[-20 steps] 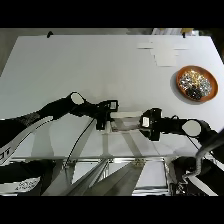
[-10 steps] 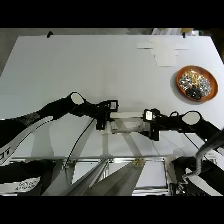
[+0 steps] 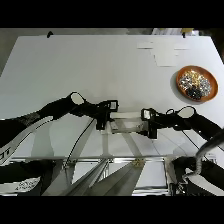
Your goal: Fold the box and place the chain.
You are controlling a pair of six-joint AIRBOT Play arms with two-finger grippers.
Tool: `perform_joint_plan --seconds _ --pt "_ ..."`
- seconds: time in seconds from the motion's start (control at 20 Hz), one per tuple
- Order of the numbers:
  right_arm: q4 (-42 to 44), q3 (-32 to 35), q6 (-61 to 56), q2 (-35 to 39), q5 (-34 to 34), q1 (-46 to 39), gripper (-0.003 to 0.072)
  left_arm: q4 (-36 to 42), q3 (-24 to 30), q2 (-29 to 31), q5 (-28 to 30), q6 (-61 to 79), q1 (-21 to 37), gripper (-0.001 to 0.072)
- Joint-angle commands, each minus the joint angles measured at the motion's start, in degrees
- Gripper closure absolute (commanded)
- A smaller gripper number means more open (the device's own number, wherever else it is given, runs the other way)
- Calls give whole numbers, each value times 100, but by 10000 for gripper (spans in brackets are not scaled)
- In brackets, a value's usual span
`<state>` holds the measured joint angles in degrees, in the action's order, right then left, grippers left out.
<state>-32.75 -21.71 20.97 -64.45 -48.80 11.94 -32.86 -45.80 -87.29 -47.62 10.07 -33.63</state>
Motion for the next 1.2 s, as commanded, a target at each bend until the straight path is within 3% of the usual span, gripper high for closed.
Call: perform_joint_plan --seconds 0.0,0.25,0.3,0.85,0.95,1.15 --pt "7 -31 103 -271 2 -2 31 0 0 -2 0 0 -4 706" --pt "28 -31 409 -396 22 2 57 0 0 -2 0 0 -2 706" --pt "31 -31 507 -396 15 2 118 0 0 -2 2 0 -2 706" --pt "109 -109 501 -415 33 144 98 0 2 -2 2 0 -2 706" --pt "109 -109 501 -415 31 144 181 0 2 -2 2 0 -2 706" --pt "4 -109 455 -518 17 142 261 0 2 -2 0 0 -4 706"
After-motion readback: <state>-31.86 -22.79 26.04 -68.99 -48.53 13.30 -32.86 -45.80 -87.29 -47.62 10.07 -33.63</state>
